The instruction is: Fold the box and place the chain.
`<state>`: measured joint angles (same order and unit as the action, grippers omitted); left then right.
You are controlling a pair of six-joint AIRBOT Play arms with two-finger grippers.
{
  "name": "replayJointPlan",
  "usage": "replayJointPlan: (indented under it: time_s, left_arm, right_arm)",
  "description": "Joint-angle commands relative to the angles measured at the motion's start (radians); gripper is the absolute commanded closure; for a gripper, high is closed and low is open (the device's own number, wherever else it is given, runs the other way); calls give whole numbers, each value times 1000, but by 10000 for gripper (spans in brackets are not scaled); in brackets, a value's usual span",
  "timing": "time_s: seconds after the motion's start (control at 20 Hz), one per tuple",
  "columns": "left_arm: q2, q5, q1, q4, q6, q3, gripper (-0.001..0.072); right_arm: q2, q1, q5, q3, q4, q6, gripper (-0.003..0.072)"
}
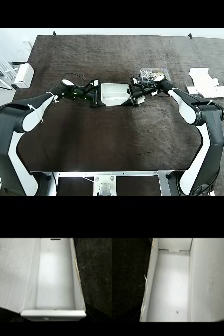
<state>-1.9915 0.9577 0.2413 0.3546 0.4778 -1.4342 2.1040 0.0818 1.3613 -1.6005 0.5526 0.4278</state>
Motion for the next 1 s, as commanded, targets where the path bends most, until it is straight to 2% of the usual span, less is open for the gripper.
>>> replayJointPlan:
  time_s: [0.0, 0.4, 0.95]
  left_arm:
    - [-2, 4, 2, -25, 2, -1, -11]
    - [-10, -49, 33, -41, 2, -1, -11]
    - [-19, -56, 33, -37, -16, -1, 1]
  right_arm:
    - [0, 1, 1, 0, -2, 0, 243]
    - [0, 1, 0, 0, -2, 0, 243]
    - [0, 1, 0, 0, -2, 0, 243]
